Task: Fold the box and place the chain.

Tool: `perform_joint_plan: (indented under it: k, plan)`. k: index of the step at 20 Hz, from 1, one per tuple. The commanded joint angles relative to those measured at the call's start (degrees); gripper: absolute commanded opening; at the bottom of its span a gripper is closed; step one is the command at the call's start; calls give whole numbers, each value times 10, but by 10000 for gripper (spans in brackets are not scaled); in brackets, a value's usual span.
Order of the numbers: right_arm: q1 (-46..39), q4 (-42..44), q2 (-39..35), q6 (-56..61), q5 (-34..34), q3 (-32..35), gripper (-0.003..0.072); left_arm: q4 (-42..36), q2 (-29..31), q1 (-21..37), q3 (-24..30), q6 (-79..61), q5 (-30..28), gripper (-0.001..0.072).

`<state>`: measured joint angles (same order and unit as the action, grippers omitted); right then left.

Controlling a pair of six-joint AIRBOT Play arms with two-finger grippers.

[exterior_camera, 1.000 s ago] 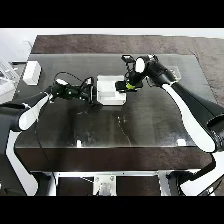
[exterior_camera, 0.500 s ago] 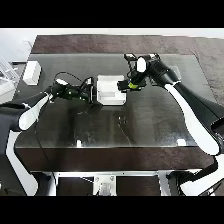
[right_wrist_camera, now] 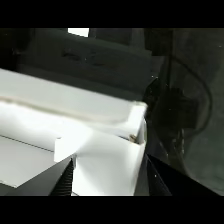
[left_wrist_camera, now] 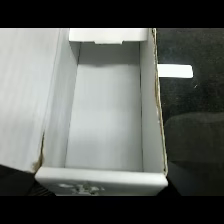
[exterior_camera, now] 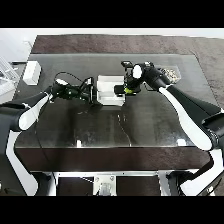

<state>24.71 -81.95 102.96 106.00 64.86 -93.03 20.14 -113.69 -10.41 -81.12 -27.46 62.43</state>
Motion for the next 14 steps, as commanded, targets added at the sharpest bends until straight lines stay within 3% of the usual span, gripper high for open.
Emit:
perform_joint_plan:
  k: [1,7,12,13,14]
  plan:
    - [0,29,20,-2,-11,1,533,-1,0,0,0,0,0,558]
    - [0,13,28,-1,-3,-2,446,-1,0,0,0,0,0,557]
    - [0,-17,28,1,3,-7,427,-1,0,0,0,0,0,557]
    - [0,-23,28,1,7,-9,370,-1,0,0,0,0,0,557]
    - [0,-30,28,1,9,-12,369,-1,0,0,0,0,0,557]
